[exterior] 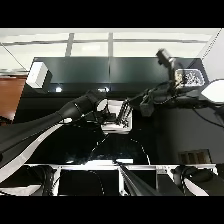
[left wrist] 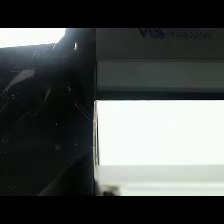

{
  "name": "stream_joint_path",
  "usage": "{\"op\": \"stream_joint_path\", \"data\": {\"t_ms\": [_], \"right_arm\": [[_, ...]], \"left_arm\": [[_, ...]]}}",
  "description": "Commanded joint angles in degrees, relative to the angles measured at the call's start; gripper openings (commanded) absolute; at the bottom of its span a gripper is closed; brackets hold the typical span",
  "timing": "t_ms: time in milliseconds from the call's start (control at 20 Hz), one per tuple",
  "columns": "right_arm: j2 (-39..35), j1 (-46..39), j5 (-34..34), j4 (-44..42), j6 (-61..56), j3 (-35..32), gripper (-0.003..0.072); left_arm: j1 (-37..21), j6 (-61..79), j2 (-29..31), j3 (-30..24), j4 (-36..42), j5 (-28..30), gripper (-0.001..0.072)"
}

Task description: Fold the box and place the chain.

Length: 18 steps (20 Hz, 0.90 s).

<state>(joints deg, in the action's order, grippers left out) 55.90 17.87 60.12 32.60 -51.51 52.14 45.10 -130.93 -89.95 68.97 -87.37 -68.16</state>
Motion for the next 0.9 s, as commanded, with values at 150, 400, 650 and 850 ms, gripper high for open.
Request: {"op": "stream_joint_path", "data": {"t_ms": [150,400,650,850], "right_arm": [[3.4,0.0,-1.5,-1.0,-1.7,-6.0,0.0070],[1.6,-8.0,2.2,1.8,-1.6,-6.0,0.0326],[-2.8,-24.5,11.4,12.3,-2.1,-6.0,0.0326],[-3.3,-27.6,11.4,11.4,-1.4,-6.0,0.0326]], "left_arm": [[0.0,0.0,0.0,0.1,0.0,0.0,0.0028],[0.0,0.0,0.0,0.1,1.1,0.2,0.0027],[0.0,0.0,0.0,0.1,1.1,0.6,0.0027],[0.6,1.4,-0.4,0.0,1.1,2.6,0.0026]]}}
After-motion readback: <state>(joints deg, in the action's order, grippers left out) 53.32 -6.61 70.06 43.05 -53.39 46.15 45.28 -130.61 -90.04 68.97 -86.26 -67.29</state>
